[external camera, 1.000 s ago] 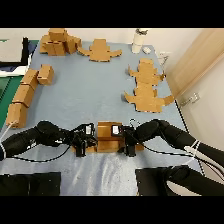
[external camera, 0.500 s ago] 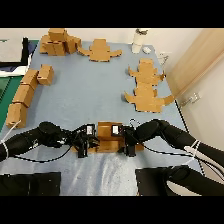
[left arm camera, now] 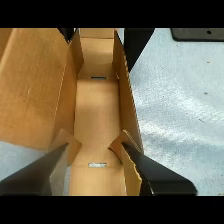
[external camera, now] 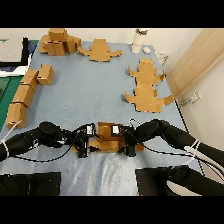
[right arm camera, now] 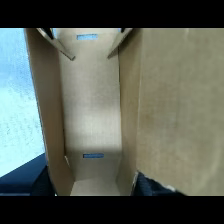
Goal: Fold the box.
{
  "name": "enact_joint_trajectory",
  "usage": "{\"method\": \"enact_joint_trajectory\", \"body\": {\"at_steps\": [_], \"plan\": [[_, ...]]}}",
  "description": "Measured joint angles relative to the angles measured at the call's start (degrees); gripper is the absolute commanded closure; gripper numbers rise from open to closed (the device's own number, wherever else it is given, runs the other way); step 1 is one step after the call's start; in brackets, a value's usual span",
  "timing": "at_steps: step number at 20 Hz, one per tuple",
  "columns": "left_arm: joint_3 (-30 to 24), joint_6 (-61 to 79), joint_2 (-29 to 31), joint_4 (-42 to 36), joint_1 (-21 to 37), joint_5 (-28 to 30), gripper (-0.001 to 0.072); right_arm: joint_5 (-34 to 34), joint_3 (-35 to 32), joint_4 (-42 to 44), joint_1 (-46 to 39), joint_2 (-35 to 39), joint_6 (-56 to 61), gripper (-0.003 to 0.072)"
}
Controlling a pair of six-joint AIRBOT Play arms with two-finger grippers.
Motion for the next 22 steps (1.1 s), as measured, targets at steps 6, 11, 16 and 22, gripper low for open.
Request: {"method": "enact_joint_trajectory", "body": {"at_steps": [6, 11, 16, 22], "plan": [[-0.02, -7.06, 2.86, 4.87, 0.61, 2.10, 0.0700, 0.04, 0.00, 0.02, 0.00, 0.00, 0.17, 0.0166], [-0.02, -37.99, 15.26, 24.52, 3.69, 3.39, 0.0700, 0.22, 0.00, 0.02, 0.00, -0.02, 0.02, 0.0166], [-0.04, -71.60, 32.20, 40.92, 6.80, -8.15, 0.0701, 0.15, 0.00, 0.02, 0.00, -0.02, -0.02, 0.0166], [-1.14, -109.83, 32.39, 55.08, 12.26, -14.64, 0.0703, 0.09, 0.00, 0.02, 0.00, -0.02, -0.04, 0.0167]]}}
